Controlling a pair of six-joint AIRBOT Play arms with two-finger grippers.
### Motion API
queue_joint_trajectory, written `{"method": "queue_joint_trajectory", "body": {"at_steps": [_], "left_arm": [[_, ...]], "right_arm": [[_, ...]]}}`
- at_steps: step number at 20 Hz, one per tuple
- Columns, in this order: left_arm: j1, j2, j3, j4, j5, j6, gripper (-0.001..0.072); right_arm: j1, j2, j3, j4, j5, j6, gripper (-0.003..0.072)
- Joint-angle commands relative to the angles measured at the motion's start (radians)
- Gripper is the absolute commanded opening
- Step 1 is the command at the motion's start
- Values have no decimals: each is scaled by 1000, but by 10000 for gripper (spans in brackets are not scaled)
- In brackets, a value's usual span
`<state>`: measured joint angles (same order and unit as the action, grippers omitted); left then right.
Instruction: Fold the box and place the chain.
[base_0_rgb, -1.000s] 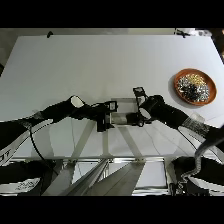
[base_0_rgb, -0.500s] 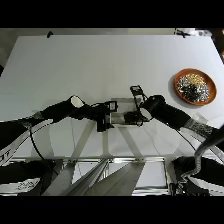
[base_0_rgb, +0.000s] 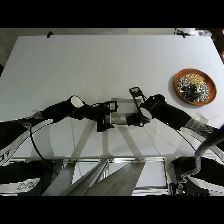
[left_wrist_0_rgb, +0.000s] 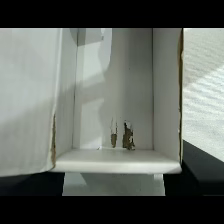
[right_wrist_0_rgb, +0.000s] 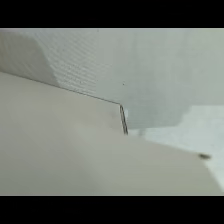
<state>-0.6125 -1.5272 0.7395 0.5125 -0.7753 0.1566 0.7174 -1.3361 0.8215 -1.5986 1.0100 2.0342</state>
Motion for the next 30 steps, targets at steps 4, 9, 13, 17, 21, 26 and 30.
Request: {"method": "queue_joint_trajectory", "body": {"at_steps": [4,9,13,17,21,26,30], "left_arm": [[0,1,0,0,0,0,393],[0,1,0,0,0,0,393],[0,1,0,0,0,0,393],[0,1,0,0,0,0,393],[0,1,0,0,0,0,393],[0,1,0,0,0,0,393],[0,1,0,0,0,0,393]], "right_arm": [[-1,0,-1,-23,21,-28,8],[-1,-3,-1,34,-7,-15,288],[-1,-35,-1,103,-53,71,253],[-1,-45,-1,94,-65,154,250],[-1,-46,-1,65,-64,187,99],[-1,-46,-1,66,-53,183,8],[-1,-45,-1,64,-32,182,78]]}}
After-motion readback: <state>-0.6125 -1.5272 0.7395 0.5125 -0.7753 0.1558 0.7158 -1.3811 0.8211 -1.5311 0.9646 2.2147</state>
